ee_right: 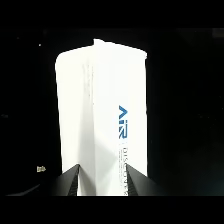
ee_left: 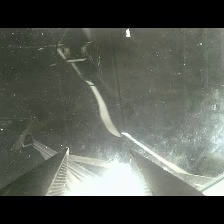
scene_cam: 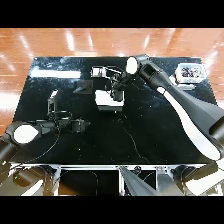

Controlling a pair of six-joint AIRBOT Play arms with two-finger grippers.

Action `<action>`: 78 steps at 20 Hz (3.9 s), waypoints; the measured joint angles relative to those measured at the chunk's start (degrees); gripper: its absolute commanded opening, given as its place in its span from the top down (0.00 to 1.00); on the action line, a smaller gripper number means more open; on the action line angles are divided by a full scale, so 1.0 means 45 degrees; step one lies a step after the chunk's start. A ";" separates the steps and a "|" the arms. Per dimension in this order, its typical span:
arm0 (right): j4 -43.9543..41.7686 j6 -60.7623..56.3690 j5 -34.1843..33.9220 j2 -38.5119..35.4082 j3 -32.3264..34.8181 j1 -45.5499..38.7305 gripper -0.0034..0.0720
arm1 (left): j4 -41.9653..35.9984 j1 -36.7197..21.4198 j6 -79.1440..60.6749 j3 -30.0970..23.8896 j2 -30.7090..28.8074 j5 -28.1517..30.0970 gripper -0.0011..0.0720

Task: Fold the box and place the chain.

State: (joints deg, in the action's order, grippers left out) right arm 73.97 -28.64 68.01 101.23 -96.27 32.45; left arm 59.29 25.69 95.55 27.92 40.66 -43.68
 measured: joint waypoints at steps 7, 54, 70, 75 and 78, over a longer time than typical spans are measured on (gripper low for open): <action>0.0092 0.0005 -0.0175 0.0000 0.0000 0.0000 0.51 | 0.0005 0.0000 0.0000 0.0000 0.0000 0.0000 0.32; -0.0024 -0.2705 0.1666 0.2006 -0.2909 -0.0719 0.03 | -0.0102 0.0000 -0.0107 0.0000 0.0000 -0.0432 0.32; 0.0593 -0.2701 0.1438 0.2108 -0.2958 -0.0583 0.54 | -0.0097 0.0000 -0.0170 0.0000 0.0000 -0.0306 0.32; 0.0335 -0.3211 0.3546 0.2064 -0.2958 -0.0398 0.54 | -0.0092 0.0000 -0.0199 0.0000 0.0000 -0.0291 0.32; 0.0024 -0.3269 0.4153 0.1982 -0.2958 -0.0185 0.54 | -0.0092 0.0000 -0.0199 0.0000 0.0000 -0.0291 0.32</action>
State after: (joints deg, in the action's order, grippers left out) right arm 74.08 -43.35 86.70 110.15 -109.58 31.62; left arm 58.87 25.69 94.65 27.92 40.66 -44.99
